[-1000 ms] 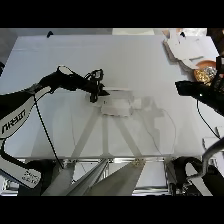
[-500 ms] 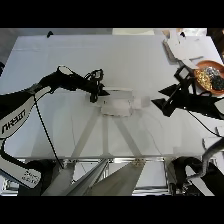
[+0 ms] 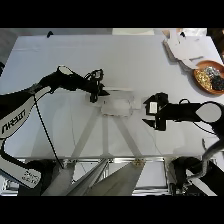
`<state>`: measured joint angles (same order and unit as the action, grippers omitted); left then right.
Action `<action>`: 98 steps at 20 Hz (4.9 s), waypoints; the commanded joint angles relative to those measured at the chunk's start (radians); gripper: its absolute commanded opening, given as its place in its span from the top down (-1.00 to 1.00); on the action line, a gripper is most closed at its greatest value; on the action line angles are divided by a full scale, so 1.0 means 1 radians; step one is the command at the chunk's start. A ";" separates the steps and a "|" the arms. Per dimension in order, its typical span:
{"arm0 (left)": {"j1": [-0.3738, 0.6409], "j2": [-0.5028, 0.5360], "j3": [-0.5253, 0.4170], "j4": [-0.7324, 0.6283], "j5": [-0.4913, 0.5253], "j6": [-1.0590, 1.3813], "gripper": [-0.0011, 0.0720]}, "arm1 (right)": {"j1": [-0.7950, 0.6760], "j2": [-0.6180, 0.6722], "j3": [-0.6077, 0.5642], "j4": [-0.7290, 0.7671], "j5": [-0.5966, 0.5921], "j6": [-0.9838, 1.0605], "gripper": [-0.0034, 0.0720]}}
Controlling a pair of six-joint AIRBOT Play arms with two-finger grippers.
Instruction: Fold the box and place the chain.
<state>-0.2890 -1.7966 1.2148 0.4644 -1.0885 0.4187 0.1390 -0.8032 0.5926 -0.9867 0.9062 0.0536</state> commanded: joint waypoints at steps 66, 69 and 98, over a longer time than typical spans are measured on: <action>0.000 -0.001 0.000 0.000 0.000 0.000 0.94 | -0.060 -0.479 -0.043 0.637 -0.324 -0.162 -0.94; 0.000 -0.001 0.000 0.000 0.000 0.000 0.94 | -0.060 -0.479 -0.040 0.659 -0.319 -0.192 -0.94; 0.000 -0.001 0.000 0.000 0.000 0.000 0.94 | -0.106 -0.678 0.195 0.545 -0.103 -0.397 -0.94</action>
<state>-0.2890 -1.7969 1.2148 0.4644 -1.0882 0.4187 0.0330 -1.4410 0.7418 -0.4404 0.7429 -0.3157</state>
